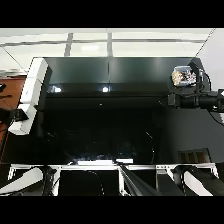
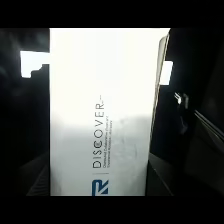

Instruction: Fold the box and place the chain.

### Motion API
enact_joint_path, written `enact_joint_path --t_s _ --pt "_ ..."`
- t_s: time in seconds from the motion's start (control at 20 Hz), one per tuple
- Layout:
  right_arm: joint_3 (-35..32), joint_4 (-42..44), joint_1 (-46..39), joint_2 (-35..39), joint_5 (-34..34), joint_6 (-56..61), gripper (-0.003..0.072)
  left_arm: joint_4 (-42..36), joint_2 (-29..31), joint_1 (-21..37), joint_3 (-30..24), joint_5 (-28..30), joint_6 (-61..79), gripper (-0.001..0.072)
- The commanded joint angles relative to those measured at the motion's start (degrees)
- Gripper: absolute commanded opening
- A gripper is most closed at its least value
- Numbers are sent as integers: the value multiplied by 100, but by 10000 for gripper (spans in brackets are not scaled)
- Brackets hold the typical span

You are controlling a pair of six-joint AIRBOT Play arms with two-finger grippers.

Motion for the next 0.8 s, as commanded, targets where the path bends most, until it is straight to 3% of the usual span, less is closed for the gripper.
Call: enact_joint_path --t_s 0.0,0.25,0.35,0.45,0.65,0.7,0.75 --pt "-4 2 2 2 -13 83 14 -87 -396 -81 332 153 116 334" --pt "-4 2 2 2 -63 83 14 -363 -737 -87 673 136 140 360" --pt "-2 4 2 2 -66 83 14 -387 -739 -98 855 269 68 715" --pt "-4 4 2 2 -63 81 14 -387 -728 -144 1276 103 -7 715" --pt "-4 -35 153 2 -232 74 14 -393 -723 -424 2616 -595 -717 712" --pt "-4 -101 286 2 -369 26 14 -387 -723 -529 2955 -852 -1202 623" --pt "-4 -260 442 2 -516 -35 14 -396 -699 -621 3180 -1099 -1794 377"
